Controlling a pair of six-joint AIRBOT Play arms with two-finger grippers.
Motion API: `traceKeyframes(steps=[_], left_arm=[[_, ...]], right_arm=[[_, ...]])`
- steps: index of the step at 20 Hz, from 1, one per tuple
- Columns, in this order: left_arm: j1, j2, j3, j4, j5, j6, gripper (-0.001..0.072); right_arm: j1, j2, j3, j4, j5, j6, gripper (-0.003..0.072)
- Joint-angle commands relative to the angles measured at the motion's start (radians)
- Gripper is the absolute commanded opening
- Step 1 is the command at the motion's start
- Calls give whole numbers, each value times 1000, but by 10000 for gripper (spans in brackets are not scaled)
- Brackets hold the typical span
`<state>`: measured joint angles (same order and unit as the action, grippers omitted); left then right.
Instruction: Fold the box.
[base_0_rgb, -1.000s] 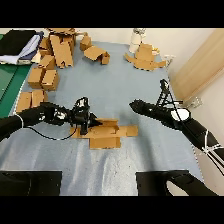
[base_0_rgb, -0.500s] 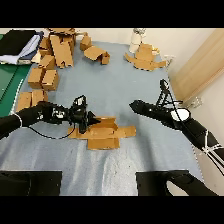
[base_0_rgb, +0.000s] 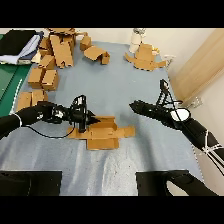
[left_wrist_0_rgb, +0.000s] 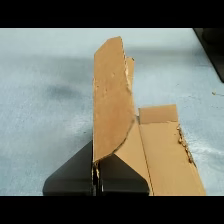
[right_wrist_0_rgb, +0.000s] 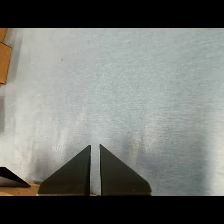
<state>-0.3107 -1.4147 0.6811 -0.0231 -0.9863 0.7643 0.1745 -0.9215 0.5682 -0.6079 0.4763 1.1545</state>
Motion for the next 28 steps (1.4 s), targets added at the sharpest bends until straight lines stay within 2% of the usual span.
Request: traceKeyframes(steps=[1,3,7,9,12,18,21,23,26,28], left_arm=[[-2,1,14,52,31,-51,13],[-14,1,31,117,68,-108,13],[-15,2,31,128,63,-105,12],[-12,2,23,85,27,-95,12],[-18,0,0,-81,-64,36,12],[-25,-9,-18,-75,-60,51,12],[-26,-8,-13,-65,-43,34,13],[-38,-8,3,-43,3,-16,12],[-81,-8,34,72,61,-73,12],[-94,-6,36,80,83,-81,12]], right_arm=[[1,-1,0,-2,1,0,88],[1,-1,0,-2,0,0,88],[1,-1,0,-3,-1,0,89],[1,-1,0,-9,0,0,88],[1,-1,0,-10,-4,0,88],[1,-1,0,-10,-6,0,88],[1,-1,0,-10,-6,0,88],[2,-1,0,-9,-6,0,88],[2,-1,0,-9,-5,0,88],[2,-1,0,-10,-2,0,88]])
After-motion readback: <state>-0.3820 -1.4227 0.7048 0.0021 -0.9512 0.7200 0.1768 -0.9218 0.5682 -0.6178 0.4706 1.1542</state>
